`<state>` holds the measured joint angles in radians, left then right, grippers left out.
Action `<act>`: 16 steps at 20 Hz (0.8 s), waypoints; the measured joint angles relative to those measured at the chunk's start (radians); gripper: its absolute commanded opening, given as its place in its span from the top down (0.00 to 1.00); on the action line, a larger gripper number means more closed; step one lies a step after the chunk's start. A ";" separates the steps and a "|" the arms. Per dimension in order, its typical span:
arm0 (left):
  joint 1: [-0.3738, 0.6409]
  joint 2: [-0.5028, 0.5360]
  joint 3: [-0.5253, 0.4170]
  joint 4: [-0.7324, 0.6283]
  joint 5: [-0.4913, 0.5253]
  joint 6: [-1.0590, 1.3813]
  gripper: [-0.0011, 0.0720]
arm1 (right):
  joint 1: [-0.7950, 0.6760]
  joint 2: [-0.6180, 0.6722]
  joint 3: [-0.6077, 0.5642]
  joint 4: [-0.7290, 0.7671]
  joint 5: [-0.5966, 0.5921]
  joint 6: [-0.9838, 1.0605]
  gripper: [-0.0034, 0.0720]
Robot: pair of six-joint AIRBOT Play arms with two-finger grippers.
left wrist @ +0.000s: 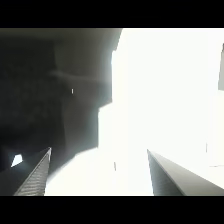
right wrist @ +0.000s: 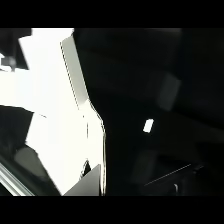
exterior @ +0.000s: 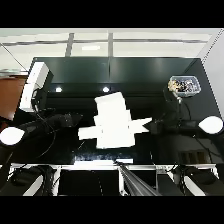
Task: Fold the box and place the chain.
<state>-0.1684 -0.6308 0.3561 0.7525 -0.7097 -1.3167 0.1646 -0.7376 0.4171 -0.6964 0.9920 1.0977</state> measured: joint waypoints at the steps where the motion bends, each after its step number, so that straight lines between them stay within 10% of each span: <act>1: 0.010 -0.036 0.000 -0.025 -0.021 0.031 0.01 | 0.030 0.019 -0.026 -0.015 -0.020 0.007 0.91; 16: 0.029 -0.755 0.263 -0.343 -0.388 0.716 0.01 | 0.110 0.066 -0.094 -0.035 -0.117 0.091 0.91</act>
<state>-0.1390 -1.3853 0.6193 0.4099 -1.0973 -0.6003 0.2749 -0.6716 0.3229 -0.7311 0.8745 1.1885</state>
